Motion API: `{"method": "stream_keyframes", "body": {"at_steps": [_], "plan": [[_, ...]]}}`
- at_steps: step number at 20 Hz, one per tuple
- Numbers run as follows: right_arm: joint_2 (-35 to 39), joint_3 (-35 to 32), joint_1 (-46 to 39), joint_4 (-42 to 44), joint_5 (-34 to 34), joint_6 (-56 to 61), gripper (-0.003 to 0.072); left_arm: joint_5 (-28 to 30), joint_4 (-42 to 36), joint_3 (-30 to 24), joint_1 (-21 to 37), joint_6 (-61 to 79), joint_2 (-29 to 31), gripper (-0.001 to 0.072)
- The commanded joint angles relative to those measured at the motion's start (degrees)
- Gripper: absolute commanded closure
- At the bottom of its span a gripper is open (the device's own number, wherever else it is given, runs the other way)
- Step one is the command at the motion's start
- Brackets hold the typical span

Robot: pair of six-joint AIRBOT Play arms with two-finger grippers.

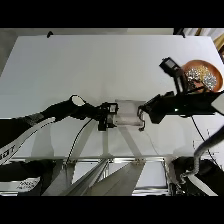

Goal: Fold the box and place the chain.

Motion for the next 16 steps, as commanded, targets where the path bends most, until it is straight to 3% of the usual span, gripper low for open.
{"method": "stream_keyframes", "body": {"at_steps": [1,4,13,14,16], "plan": [[-3.45,-4.98,4.66,-0.02,-7.72,0.02,0.0672,0.00,0.00,0.07,0.04,0.00,0.02,0.0454],[-8.26,-5.90,7.89,-0.02,-12.66,0.28,0.0672,-0.02,0.00,0.07,0.04,0.00,0.02,0.0454],[-17.66,-5.92,12.98,0.26,-17.86,0.74,0.0672,0.00,0.00,0.07,0.04,0.00,0.02,0.0454],[-17.66,-5.92,12.98,0.15,-18.58,1.77,0.0660,0.00,0.00,0.07,0.04,0.00,0.02,0.0454],[-17.66,-5.92,12.98,0.15,-18.71,2.23,0.0506,0.00,0.00,0.07,0.04,0.00,0.02,0.0454]]}}
